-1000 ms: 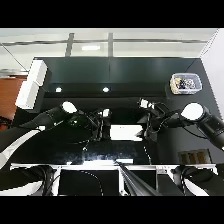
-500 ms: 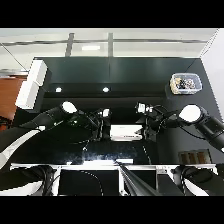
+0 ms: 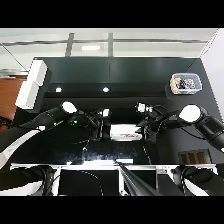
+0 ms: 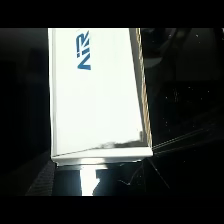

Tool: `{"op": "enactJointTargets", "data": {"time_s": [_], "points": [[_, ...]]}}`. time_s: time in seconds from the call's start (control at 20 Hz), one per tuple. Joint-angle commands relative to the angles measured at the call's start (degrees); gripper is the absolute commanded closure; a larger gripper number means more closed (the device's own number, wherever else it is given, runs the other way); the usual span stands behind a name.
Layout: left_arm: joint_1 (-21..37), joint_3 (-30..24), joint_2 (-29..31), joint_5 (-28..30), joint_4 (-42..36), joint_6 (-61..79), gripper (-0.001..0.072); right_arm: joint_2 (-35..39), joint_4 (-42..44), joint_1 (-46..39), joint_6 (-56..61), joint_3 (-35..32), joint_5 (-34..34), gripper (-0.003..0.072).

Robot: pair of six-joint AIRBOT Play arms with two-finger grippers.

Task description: Fold the box and place the chain.

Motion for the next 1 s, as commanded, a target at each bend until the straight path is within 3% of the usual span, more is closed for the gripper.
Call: {"op": "enactJointTargets", "data": {"time_s": [0.0, 0.65, 0.7, 0.75, 0.95], "points": [[-0.02, -0.02, 0.02, -0.04, 0.02, 0.00, 0.0313, 0.04, -0.02, 0.04, 0.61, 0.00, 0.28, 0.0419], [-0.02, -0.02, 0.02, -0.07, 0.02, 0.00, 0.0313, 0.02, 0.09, 0.07, 1.51, -1.49, 0.46, 0.0405], [-0.02, -0.02, 0.02, -0.07, 0.02, 0.00, 0.0313, 0.04, 0.09, 0.04, 1.66, -1.49, 0.48, 0.0393], [-0.02, -0.02, 0.02, -0.07, 0.02, 0.00, 0.0313, 0.02, 0.11, 0.07, 1.70, -1.49, 0.48, 0.0304], [-0.02, -0.02, 0.02, -0.07, 0.02, 0.00, 0.0313, 0.04, 0.57, 0.07, 1.68, -1.49, 0.46, 0.0297]]}}
